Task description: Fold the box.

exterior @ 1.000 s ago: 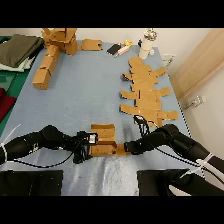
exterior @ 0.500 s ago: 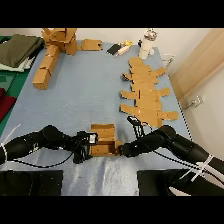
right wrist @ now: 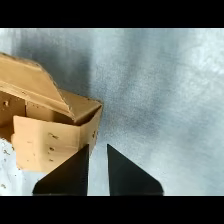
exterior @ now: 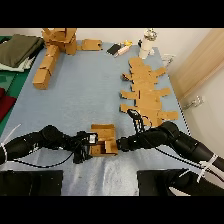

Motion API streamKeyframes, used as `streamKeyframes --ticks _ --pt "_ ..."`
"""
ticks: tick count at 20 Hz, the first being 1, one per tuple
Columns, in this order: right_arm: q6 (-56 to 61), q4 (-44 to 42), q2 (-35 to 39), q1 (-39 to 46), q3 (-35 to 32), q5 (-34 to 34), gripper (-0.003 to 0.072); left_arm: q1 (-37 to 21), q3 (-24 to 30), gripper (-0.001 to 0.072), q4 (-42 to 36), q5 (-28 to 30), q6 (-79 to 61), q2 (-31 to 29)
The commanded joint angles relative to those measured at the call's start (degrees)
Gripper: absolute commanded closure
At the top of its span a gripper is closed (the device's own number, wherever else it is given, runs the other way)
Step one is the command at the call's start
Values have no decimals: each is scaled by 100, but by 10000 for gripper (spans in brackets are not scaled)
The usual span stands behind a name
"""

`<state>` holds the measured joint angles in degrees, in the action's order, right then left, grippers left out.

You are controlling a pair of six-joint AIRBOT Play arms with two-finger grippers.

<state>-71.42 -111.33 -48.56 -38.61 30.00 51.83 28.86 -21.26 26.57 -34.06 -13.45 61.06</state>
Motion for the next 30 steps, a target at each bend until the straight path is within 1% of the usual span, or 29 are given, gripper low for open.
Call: streamKeyframes --ticks 1,7,8,9,20,25,30 --pt "-2 -13 4 -7 48 -44 502 -2 0 149 0 2 0 -4" --pt "-4 -22 7 -7 52 -46 498 -2 0 149 0 0 0 -4" --pt "-4 -20 7 -7 52 -42 404 -2 0 150 2 2 0 -4" --pt "-4 -42 7 -7 50 -35 375 -2 0 150 2 2 0 -4" --pt "-20 -289 7 -9 52 153 376 -2 0 149 0 2 0 -4" --pt "133 114 7 0 52 382 382 -2 0 149 2 2 0 -2" --pt "140 26 208 -2 162 527 382 -2 0 150 2 2 0 -4"
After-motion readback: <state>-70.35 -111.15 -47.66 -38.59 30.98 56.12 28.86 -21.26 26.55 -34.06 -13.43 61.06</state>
